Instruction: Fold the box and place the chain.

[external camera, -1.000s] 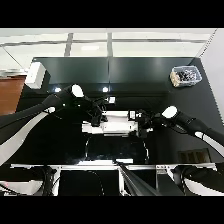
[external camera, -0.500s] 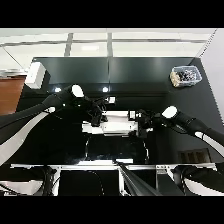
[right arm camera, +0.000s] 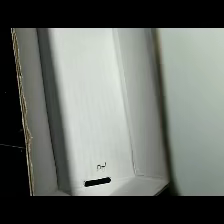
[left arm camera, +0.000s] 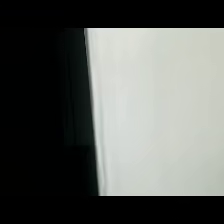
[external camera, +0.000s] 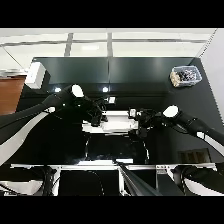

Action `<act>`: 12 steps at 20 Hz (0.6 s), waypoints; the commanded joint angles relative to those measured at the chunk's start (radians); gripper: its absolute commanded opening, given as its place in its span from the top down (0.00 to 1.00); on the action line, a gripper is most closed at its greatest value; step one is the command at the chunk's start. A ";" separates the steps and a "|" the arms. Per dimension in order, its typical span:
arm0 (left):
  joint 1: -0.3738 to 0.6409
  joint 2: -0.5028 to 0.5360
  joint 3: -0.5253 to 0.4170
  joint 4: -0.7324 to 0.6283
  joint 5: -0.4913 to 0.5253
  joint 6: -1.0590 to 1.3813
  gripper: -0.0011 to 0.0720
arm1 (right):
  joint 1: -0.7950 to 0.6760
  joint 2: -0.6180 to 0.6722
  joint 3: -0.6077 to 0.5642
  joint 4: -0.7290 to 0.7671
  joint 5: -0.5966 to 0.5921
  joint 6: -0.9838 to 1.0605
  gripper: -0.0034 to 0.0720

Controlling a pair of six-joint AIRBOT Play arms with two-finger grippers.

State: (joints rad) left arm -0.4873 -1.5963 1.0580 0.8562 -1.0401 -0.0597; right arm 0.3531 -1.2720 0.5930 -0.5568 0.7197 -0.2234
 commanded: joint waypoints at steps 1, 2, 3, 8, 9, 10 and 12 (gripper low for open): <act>-0.001 0.001 0.001 0.000 0.038 0.000 0.95 | 0.000 0.011 0.010 0.004 -0.002 0.007 0.02; -0.001 0.001 0.001 0.000 0.047 0.000 0.95 | 0.000 0.011 0.010 -0.002 -0.002 0.007 0.02; -0.003 0.001 0.001 0.000 0.047 0.001 0.95 | 0.000 0.011 0.010 -0.002 -0.002 0.006 0.02; -0.045 0.001 0.001 0.079 0.071 0.000 0.95 | 0.000 -0.014 0.009 -0.002 0.000 0.006 0.02; -0.049 0.001 0.001 0.077 0.074 0.000 0.95 | 0.000 -0.019 0.009 -0.002 0.002 0.005 0.02; -0.050 0.001 0.001 0.076 0.072 0.000 0.95 | 0.000 -0.022 0.009 -0.002 0.002 0.002 0.02; -0.048 0.001 0.001 0.077 0.072 -0.001 0.95 | 0.000 -0.023 0.009 -0.003 0.002 -0.004 0.02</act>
State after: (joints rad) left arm -0.5301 -1.5948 1.0595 0.9154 -0.9764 -0.0597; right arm 0.3527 -1.2881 0.6014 -0.5594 0.7170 -0.2161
